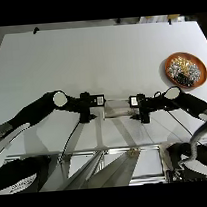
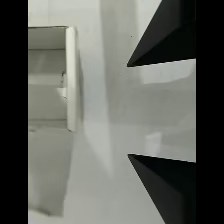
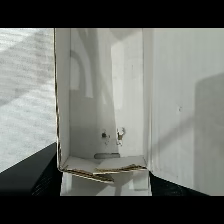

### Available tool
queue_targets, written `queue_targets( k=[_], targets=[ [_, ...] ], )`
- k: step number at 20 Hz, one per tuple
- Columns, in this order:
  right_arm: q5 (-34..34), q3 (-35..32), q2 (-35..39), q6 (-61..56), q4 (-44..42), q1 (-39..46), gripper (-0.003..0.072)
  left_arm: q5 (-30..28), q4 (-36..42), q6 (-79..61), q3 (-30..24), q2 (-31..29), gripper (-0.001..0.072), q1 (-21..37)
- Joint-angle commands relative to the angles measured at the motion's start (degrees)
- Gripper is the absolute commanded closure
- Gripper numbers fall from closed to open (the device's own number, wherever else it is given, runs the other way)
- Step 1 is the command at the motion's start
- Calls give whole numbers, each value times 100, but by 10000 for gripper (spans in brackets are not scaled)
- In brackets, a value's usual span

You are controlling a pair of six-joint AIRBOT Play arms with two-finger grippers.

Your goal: Fold the box and place the chain.

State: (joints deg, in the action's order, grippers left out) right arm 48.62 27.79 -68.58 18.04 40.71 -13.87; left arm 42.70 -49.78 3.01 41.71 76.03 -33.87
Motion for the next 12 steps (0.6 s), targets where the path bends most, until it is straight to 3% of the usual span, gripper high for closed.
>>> queue_targets(
  k=[1,4,6,8,9,12],
  targets=[
    [2,4,0,0,-2,0,275,-96,949,-1189,-20,352,116,35],
    [2,4,0,0,-2,0,275,-94,1486,-2015,-20,597,113,55],
    [2,4,0,0,-2,0,275,-107,1766,-2072,-17,697,56,83],
    [2,4,0,0,-2,2,275,-105,1893,-2074,-17,715,55,138],
    [2,4,0,0,-2,0,275,-96,1945,-2076,-17,715,10,162],
    [2,4,0,0,-2,0,275,-11,1950,-2076,-17,715,10,173]
  ],
)
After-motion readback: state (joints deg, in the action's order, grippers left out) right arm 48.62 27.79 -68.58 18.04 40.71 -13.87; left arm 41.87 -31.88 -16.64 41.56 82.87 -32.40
